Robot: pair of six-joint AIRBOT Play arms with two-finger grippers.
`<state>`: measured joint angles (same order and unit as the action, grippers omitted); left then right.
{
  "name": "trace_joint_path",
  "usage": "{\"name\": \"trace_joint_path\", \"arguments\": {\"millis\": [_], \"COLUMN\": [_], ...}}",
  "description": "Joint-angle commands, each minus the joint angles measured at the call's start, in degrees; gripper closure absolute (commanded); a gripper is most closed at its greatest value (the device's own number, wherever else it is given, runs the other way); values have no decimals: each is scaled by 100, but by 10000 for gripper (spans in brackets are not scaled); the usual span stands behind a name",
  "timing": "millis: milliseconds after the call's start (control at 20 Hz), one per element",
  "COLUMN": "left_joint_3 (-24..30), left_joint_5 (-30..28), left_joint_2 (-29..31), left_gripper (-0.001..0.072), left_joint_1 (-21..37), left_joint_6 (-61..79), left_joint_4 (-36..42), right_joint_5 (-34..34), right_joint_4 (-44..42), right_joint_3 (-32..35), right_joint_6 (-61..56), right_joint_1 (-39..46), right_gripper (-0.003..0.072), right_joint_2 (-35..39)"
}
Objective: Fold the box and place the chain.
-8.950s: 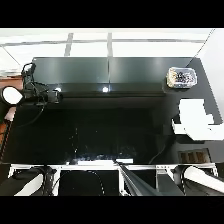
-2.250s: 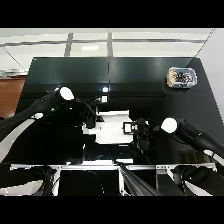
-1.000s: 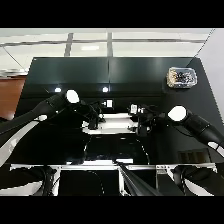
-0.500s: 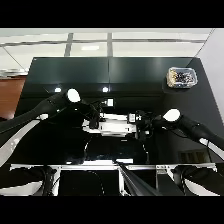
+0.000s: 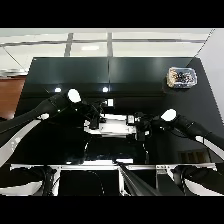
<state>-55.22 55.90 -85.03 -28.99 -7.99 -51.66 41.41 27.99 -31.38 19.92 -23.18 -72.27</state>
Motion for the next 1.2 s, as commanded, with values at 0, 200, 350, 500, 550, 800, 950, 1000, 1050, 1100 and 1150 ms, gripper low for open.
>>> {"name": "trace_joint_path", "arguments": {"millis": [0,200,350,500,550,800,950,1000,1050,1100,1150], "left_joint_3": [-4,-4,-4,-4,-4,-4,-4,-4,-4,-4,-4], "left_joint_5": [295,317,310,310,310,308,302,284,271,267,267], "left_joint_2": [-2,-2,-2,-2,-2,-2,-2,-2,-2,-2,-2], "left_gripper": [684,684,684,684,684,684,684,684,684,684,684], "left_joint_1": [0,-2,-2,-2,-2,-2,-2,-2,-2,-2,-2], "left_joint_6": [-44,-44,-42,-42,-42,-39,-39,-39,-39,-39,-39], "left_joint_4": [-15,-15,-15,-15,-15,-15,-15,-15,-15,-15,-15], "right_joint_5": [-68,-52,-48,-39,-42,-57,-72,-72,-72,-72,-72], "right_joint_4": [11,111,175,229,232,258,378,378,380,380,380], "right_joint_3": [-2,-2,-2,-4,-4,-4,-4,-4,-4,-4,-4], "right_joint_6": [-63,-131,-173,-199,-201,-247,-365,-367,-367,-367,-367], "right_joint_1": [0,-4,-7,-15,-15,-15,-15,-15,-15,-15,-15], "right_gripper": [-14,-14,-13,-13,-13,-13,-14,-13,-13,-13,-13], "right_joint_2": [-22,-26,-26,-28,-28,-35,-39,-39,-39,-39,-39]}}
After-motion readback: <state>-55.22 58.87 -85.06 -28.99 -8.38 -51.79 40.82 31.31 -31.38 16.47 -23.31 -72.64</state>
